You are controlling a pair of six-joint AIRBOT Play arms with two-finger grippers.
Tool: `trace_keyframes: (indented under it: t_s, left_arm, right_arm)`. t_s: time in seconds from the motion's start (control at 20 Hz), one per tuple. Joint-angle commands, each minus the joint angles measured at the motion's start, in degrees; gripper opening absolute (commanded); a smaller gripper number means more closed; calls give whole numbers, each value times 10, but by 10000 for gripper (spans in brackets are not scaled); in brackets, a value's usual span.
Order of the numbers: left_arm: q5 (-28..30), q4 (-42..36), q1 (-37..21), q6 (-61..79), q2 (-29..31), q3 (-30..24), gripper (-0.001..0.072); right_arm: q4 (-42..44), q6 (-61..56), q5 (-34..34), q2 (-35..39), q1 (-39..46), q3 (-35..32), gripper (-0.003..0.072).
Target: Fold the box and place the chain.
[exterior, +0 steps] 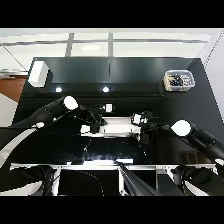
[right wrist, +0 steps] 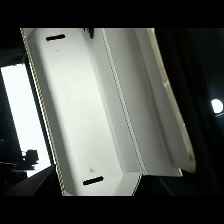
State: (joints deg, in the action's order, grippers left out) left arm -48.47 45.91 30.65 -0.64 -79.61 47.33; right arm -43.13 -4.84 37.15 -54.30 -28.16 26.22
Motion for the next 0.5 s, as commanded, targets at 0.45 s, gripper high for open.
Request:
trace_keyframes:
  t_s: [0.45]
  left_arm:
    - [-3,-1,0,-25,0,9,30]
  right_arm:
    - [133,150,66,-74,34,0,717]
